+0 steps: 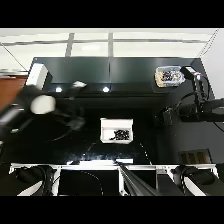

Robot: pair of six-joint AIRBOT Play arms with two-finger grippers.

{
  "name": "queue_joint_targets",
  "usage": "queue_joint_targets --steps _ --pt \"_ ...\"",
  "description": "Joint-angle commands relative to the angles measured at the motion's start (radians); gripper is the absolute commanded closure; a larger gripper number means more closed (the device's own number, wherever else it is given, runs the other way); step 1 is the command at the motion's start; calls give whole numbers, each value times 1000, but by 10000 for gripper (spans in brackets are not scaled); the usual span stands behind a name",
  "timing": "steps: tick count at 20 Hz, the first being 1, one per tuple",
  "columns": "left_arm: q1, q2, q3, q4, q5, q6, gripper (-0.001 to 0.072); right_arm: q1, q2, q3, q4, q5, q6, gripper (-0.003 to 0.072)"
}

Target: Fold the box and place the chain.

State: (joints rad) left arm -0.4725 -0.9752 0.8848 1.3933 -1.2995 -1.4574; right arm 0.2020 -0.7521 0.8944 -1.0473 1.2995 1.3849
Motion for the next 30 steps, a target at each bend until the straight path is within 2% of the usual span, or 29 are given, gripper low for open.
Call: queue_joint_targets --steps 1,2,4,5,8,11,13,18,23,30 --pt "343 171 -282 -575 132 692 142 0 0 0 -5 -37 3 307" --pt "377 175 -370 -695 147 917 -10 0 0 0 -5 -53 3 307" --pt "357 166 -505 -787 232 1332 -5 0 0 0 -5 -72 3 307" --pt "326 153 -542 -781 283 1467 -4 0 0 0 -5 -72 3 307" --pt "209 60 -550 -750 418 1621 -4 0 0 0 -4 -74 3 307" --pt "84 -63 -490 -789 456 1754 -4 0 0 0 -1 -74 10 307" --pt "40 -151 -436 -793 456 1767 -3 0 0 0 -1 -74 10 307" --pt "66 -294 -333 -819 399 1718 -3 0 0 0 -2 -74 10 307" --pt "60 -308 -321 -830 374 1707 -3 0 0 0 -2 -76 10 307" --pt "41 -309 -321 -859 396 1687 -3 0 0 0 -4 -77 10 307"
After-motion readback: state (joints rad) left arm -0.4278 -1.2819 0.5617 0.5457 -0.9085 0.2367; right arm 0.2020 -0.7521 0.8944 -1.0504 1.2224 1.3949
